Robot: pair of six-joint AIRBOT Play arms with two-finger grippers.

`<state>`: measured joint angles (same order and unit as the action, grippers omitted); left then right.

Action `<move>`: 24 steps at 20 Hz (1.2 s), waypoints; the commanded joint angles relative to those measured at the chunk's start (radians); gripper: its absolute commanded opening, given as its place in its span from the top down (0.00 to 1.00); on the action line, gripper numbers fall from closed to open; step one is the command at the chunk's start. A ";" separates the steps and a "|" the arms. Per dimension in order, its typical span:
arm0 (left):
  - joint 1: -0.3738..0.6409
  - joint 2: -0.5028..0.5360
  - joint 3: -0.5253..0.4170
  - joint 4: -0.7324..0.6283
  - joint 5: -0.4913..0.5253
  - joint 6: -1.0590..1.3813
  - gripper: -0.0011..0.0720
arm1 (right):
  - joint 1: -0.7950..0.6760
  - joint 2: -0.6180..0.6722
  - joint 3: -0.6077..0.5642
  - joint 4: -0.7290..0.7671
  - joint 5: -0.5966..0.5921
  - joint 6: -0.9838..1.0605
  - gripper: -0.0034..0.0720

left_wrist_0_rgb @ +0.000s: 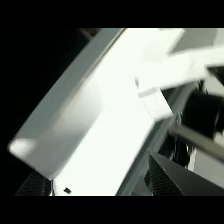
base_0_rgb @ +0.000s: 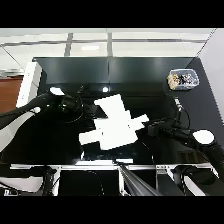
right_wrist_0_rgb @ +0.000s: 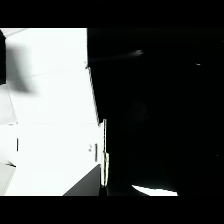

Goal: Fold the box and place the chain.

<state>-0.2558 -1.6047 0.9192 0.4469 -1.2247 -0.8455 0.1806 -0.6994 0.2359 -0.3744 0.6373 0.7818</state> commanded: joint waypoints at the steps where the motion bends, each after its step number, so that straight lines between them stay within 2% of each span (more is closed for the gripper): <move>1: -0.018 -0.065 0.067 0.014 -0.209 0.196 0.25 | 0.000 0.000 -0.001 -0.004 0.013 0.000 0.93; 3: -0.022 -0.103 0.112 0.076 -0.268 0.210 0.46 | 0.000 0.000 -0.001 -0.004 0.016 0.000 0.93; 4: -0.023 -0.120 0.132 0.096 -0.288 0.222 0.54 | 0.000 0.000 -0.001 -0.004 0.016 0.000 0.93; 5: -0.026 -0.137 0.151 0.103 -0.294 0.221 0.58 | 0.000 0.000 -0.001 -0.004 0.017 0.000 0.93; 6: -0.026 -0.150 0.168 0.101 -0.294 0.220 0.67 | 0.000 0.000 -0.001 -0.004 0.017 0.000 0.93; 8: -0.029 -0.158 0.192 0.104 -0.294 0.221 0.72 | 0.000 0.000 -0.001 -0.004 0.018 0.000 0.93; 9: -0.029 -0.158 0.198 0.104 -0.296 0.222 0.84 | 0.000 0.000 -0.001 -0.004 0.017 0.000 0.93; 10: -0.029 -0.158 0.203 0.108 -0.297 0.222 0.86 | 0.000 0.000 -0.001 -0.004 0.017 0.000 0.93; 11: -0.029 -0.158 0.210 0.127 -0.296 0.224 0.95 | 0.000 0.000 -0.001 -0.006 0.017 0.000 0.92; 12: -0.029 -0.158 0.214 0.137 -0.296 0.224 0.95 | 0.000 0.000 0.000 -0.014 0.013 0.000 0.68; 13: -0.029 -0.158 0.217 0.142 -0.295 0.221 0.95 | 0.000 0.000 0.003 -0.033 0.013 0.001 0.21; 14: -0.029 -0.155 0.219 0.142 -0.296 0.219 0.95 | 0.000 0.000 0.021 -0.095 0.028 0.001 0.01; 17: -0.031 -0.106 0.220 0.194 -0.277 0.184 0.95 | -0.024 0.000 0.188 -0.551 0.179 0.183 0.01; 19: -0.043 -0.024 0.206 0.254 -0.212 0.158 0.96 | -0.050 0.000 0.303 -0.750 0.299 0.224 0.01; 21: -0.060 0.100 0.132 0.245 -0.109 0.197 0.96 | -0.069 0.000 0.361 -0.816 0.369 0.223 0.01; 24: -0.089 0.323 -0.090 0.134 0.128 0.359 0.95 | -0.074 0.000 0.367 -0.819 0.391 0.212 0.01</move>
<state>-0.3229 -1.4517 0.9764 0.6502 -1.3109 -0.6022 0.1181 -0.6994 0.5617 -1.0878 0.9581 0.9749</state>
